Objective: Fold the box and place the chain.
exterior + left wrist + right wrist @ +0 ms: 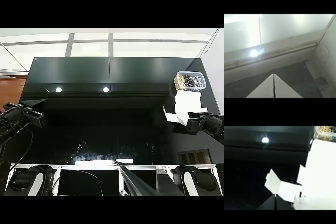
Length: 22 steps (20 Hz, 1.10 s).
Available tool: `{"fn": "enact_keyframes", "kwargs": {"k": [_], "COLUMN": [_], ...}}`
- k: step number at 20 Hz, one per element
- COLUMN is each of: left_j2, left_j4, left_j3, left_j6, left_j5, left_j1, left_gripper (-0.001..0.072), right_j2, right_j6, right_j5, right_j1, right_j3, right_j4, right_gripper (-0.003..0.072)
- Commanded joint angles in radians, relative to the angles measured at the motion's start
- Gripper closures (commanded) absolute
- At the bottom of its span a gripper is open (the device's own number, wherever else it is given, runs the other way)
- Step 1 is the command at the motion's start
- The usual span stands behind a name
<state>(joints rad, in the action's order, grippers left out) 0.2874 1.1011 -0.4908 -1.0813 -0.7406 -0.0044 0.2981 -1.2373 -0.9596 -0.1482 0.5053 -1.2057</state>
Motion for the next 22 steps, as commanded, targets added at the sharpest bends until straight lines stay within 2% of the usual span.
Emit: {"fn": "enact_keyframes", "kwargs": {"k": [1, 16, 20, 22], "left_j2": [-0.001, -0.001, -0.001, 0.006], "left_j4": [0.000, -0.007, -0.014, -0.016], "left_j3": [0.000, 0.000, 0.001, 0.005], "left_j6": [0.000, 0.000, 0.000, -0.001], "left_j5": [0.000, 0.008, 0.020, 0.097], "left_j1": [0.000, 0.000, -0.001, -0.001], "left_gripper": [0.0682, 0.0682, 0.0681, 0.0681], "right_j2": [0.000, 0.000, 0.000, 0.004], "right_j6": [0.000, 0.000, -0.001, -0.001], "right_j5": [0.000, 0.010, 0.158, 0.279], "right_j1": [0.000, 0.000, 0.000, 0.000], "right_j3": [-0.001, -0.001, -0.001, -0.004], "right_j4": [0.000, 0.001, 0.089, 0.182], "right_gripper": [0.0674, 0.0674, 0.0674, 0.0674]}}
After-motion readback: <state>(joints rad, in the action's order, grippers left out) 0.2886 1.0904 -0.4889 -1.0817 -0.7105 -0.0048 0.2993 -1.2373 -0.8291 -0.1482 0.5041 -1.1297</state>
